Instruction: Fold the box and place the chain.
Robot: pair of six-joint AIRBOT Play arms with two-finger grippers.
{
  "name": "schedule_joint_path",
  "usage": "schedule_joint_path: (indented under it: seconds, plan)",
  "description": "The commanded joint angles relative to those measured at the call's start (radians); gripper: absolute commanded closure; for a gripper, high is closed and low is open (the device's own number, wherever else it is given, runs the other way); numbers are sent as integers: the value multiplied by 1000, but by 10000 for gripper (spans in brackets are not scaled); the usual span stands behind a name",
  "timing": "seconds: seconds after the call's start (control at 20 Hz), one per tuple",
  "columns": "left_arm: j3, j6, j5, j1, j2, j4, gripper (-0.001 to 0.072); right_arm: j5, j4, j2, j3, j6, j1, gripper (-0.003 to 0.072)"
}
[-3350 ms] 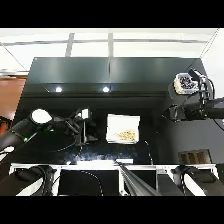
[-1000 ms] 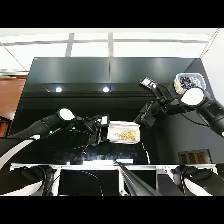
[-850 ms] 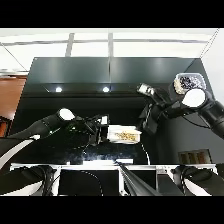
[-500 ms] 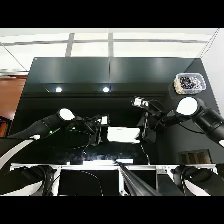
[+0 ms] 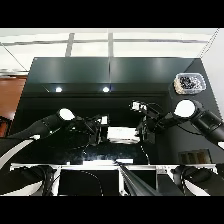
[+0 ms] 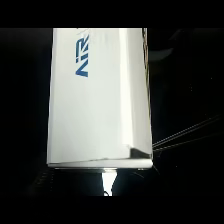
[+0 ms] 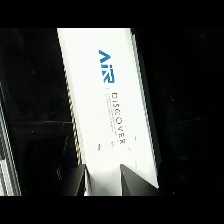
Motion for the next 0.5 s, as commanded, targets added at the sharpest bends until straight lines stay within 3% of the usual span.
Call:
schedule_joint_path:
  seconds: [0.0, 0.45]
  plan:
    - [0, 0, 0, -1, 0, 0, 241, 2, 0, 0, -1, -2, 1, 440]
    - [0, 0, 0, -1, 0, 0, 240, -18, 0, 0, -6, -2, 1, 440]
